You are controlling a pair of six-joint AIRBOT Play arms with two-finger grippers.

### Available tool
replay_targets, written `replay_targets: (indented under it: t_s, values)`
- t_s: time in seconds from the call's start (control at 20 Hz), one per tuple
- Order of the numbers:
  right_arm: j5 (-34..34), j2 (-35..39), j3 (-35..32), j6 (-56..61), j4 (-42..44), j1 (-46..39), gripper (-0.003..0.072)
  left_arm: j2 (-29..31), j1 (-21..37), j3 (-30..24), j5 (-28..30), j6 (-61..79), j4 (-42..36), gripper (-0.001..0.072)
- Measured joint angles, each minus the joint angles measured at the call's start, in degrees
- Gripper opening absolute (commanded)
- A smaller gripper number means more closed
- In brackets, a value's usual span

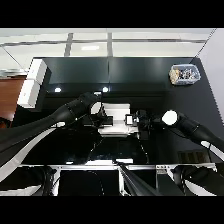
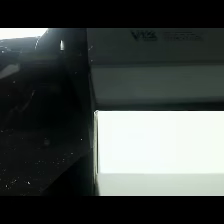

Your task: Fold the box and place the chain.

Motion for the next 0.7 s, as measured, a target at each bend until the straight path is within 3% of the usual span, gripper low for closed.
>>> replay_targets:
  t_s: [0.05, 0.1, 0.2, 0.35, 0.7]
  values:
    - [-0.04, 0.28, 0.0, 0.07, -0.57, 0.0, 0.0545, 0.0, 0.02, 0.0, 0.04, 0.04, 0.0, 0.0023]
    - [-0.02, 0.52, 0.0, 0.13, -1.03, 0.0, 0.0348, 0.0, 0.0, 0.0, 0.02, 0.02, 0.0, 0.0023]
    - [-0.02, 0.81, 0.0, 0.26, -1.64, 0.0, 0.0236, 0.0, 0.02, 0.0, 0.04, 0.04, 0.04, 0.0023]
    - [0.04, 0.96, -0.07, 0.44, -0.35, 0.02, 0.0236, 0.0, 0.0, 0.0, 0.04, 0.04, 0.02, 0.0024]
    - [-0.04, -2.69, -0.31, 0.2, 11.82, 0.94, 0.0237, 0.0, 0.02, 0.0, -0.07, 0.04, 0.26, 0.0024]
